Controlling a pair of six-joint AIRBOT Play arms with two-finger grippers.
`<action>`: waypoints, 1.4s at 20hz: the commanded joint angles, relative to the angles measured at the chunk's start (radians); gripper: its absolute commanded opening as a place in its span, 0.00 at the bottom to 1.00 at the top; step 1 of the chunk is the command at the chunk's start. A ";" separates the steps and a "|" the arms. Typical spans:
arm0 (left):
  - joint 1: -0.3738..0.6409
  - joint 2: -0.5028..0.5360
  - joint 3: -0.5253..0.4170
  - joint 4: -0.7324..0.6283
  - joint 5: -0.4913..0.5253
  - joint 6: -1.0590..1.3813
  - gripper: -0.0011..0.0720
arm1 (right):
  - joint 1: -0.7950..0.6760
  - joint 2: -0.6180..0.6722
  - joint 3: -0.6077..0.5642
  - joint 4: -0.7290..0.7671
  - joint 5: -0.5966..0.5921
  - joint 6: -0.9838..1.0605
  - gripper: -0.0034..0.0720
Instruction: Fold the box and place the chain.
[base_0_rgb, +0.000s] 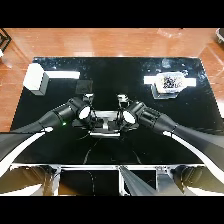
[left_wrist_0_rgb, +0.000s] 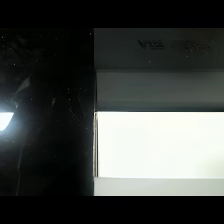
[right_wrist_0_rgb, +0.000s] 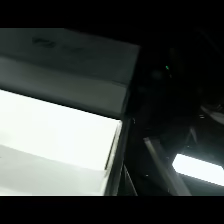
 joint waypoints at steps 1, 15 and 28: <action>0.000 0.000 0.000 -0.001 0.002 -0.003 0.04 | 0.006 -0.008 0.008 -0.029 0.032 0.065 0.45; -0.002 0.000 0.000 -0.001 0.002 -0.003 0.04 | 0.006 -0.066 0.066 -0.002 0.066 0.124 0.28; -0.002 0.000 0.000 -0.001 0.002 -0.003 0.04 | 0.006 -0.058 0.076 0.018 0.055 0.117 0.46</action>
